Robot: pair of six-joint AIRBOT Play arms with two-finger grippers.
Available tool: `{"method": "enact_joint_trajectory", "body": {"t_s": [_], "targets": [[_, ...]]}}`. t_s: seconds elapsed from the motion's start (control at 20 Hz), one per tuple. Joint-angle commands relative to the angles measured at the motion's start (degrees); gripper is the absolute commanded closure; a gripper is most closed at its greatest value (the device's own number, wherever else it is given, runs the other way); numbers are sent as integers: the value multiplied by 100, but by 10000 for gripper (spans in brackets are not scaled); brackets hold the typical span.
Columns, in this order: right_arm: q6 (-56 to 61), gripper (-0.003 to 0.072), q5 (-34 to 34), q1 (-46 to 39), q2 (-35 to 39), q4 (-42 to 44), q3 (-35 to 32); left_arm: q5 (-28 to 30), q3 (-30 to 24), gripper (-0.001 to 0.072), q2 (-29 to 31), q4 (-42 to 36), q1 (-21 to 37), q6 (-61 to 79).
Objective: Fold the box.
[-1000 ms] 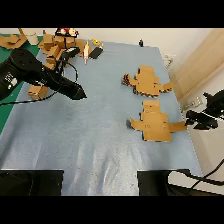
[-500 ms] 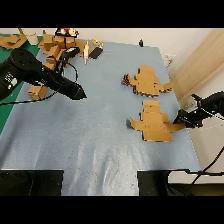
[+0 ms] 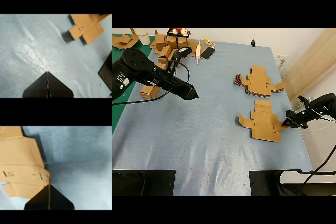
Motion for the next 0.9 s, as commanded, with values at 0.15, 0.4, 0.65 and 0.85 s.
{"method": "enact_joint_trajectory", "body": {"t_s": [0.15, 0.4, 0.65, 0.85], "targets": [[177, 683, -120, 946, 332, 1292, -286, 127, 9, 697, -2, 9, 0, 55], [321, 684, 1132, 2793, 505, 2291, -1403, 367, 9, 697, -2, 2, 0, 52], [330, 684, 2726, 4485, 966, 2312, -1716, 789, 9, 697, -2, -192, 0, -13], [326, 684, 3359, 5149, 1071, 2155, -1733, 678, 9, 697, 0, -595, -2, -109]]}}
